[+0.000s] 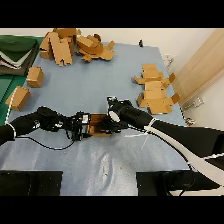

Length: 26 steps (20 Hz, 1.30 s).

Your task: Fold the box.

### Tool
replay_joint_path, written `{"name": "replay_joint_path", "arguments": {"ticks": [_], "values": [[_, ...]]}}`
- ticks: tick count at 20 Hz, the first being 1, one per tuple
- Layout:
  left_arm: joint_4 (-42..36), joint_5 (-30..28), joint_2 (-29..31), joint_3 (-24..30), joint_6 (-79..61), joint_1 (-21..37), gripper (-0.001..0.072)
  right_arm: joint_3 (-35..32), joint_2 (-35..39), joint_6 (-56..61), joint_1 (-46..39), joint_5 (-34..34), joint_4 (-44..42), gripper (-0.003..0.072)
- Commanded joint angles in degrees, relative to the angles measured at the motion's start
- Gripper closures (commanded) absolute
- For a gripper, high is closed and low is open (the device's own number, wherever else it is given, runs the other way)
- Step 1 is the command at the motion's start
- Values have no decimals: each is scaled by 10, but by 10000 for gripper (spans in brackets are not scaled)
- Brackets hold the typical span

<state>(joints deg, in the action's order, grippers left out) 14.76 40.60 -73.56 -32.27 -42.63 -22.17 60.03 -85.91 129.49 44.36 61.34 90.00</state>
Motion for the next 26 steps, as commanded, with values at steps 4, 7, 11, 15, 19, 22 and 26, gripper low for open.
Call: {"name": "replay_joint_path", "arguments": {"ticks": [4,7,11,15,19,22,26], "values": [[0,0,0,0,1,0,328,2,20,0,0,10,-28,443],[0,0,0,0,1,0,328,2,53,0,-1,10,-28,437],[0,0,0,0,0,0,328,1,74,29,-1,5,-12,239],[0,0,0,0,0,0,328,7,76,31,-1,-3,-14,239],[0,0,0,0,1,0,328,39,92,31,-1,61,0,238],[0,0,0,0,1,0,328,40,108,41,0,68,15,240],[0,0,0,0,1,0,328,36,94,41,1,66,15,288]]}}
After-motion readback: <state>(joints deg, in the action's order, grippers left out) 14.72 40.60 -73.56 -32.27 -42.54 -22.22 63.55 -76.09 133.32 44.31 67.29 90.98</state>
